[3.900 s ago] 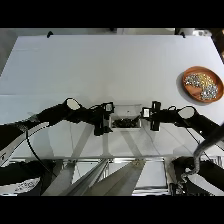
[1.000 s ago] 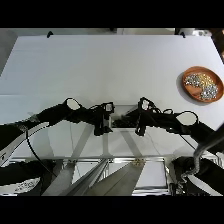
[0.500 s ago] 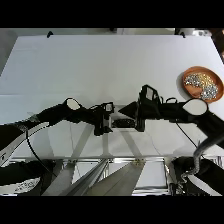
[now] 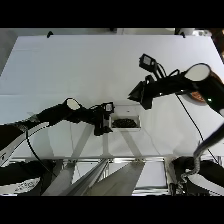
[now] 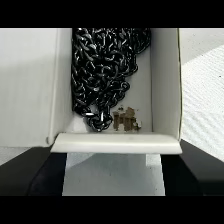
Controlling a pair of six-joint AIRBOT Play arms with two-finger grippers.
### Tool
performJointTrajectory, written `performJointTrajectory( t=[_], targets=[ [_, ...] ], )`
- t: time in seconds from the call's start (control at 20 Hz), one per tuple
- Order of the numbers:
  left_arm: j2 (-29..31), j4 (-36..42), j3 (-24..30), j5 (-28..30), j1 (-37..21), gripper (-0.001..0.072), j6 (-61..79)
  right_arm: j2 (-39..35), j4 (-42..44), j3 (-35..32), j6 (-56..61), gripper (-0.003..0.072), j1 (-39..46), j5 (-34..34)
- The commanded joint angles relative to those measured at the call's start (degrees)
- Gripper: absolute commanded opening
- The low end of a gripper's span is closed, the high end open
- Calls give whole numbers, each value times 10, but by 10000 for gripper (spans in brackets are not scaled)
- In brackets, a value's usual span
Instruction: Fold the box and place the chain.
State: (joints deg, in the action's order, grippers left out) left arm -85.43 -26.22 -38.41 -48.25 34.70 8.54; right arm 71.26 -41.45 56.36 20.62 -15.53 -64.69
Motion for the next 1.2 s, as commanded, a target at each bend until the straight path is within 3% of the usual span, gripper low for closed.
performJointTrajectory(
  t=[0.0, 0.2, 0.4, 0.5, 0.6, 0.8, 1.05, 1.15],
  targets=[
    [0, 0, 0, 0, 0, 290, 0, 84, -39, 18, 33, 183, -22, -25],
    [0, 0, 0, 0, 0, 290, 0, 101, -29, 19, -5, 181, -54, -31],
    [0, 0, 0, 0, 0, 290, 0, 101, -13, 18, -31, 206, -56, -112],
    [0, 0, 0, 0, 0, 290, 0, 100, -14, 18, -29, 258, -56, -142],
    [0, 0, 0, 0, 0, 290, 0, 92, -19, 18, -25, 340, -68, -142],
    [0, 0, 0, 0, 0, 290, 0, 73, -78, 18, -24, 344, -123, -100],
    [0, 0, 0, 0, 0, 290, 0, 71, -220, 18, 82, 342, -149, -36],
    [0, 0, 0, 0, 0, 290, 0, 68, -240, 18, 107, 340, -150, -33]
  ],
)
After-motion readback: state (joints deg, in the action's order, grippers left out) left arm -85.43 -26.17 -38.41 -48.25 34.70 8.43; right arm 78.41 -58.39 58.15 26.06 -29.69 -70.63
